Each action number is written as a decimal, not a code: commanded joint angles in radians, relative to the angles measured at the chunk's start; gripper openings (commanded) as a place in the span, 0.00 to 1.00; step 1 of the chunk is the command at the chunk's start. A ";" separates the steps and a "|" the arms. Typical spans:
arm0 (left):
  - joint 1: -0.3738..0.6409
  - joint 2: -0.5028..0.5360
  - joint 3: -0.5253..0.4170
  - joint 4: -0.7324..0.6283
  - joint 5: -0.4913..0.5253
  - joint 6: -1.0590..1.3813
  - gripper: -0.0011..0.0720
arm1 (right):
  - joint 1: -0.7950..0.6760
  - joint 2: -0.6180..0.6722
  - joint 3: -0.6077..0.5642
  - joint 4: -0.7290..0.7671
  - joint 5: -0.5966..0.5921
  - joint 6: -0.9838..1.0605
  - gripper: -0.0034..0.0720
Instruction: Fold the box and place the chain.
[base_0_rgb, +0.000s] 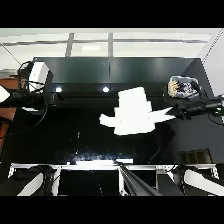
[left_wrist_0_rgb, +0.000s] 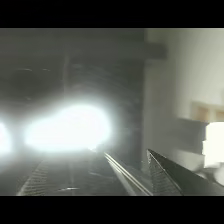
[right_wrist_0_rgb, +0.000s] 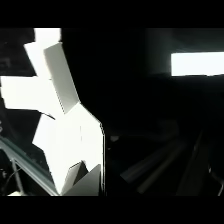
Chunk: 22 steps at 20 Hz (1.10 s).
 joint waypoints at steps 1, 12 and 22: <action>-0.062 -0.044 -0.001 -0.072 -0.004 0.027 0.99 | 0.202 0.126 -0.014 -0.061 -0.162 0.032 0.08; -0.135 -0.488 -0.091 -0.794 -0.030 0.431 0.99 | 0.429 0.355 -0.224 -0.232 -0.342 0.133 0.08; -0.234 -0.721 0.008 -0.992 -0.109 0.643 0.95 | 0.469 0.356 -0.224 -0.190 -0.363 0.134 0.08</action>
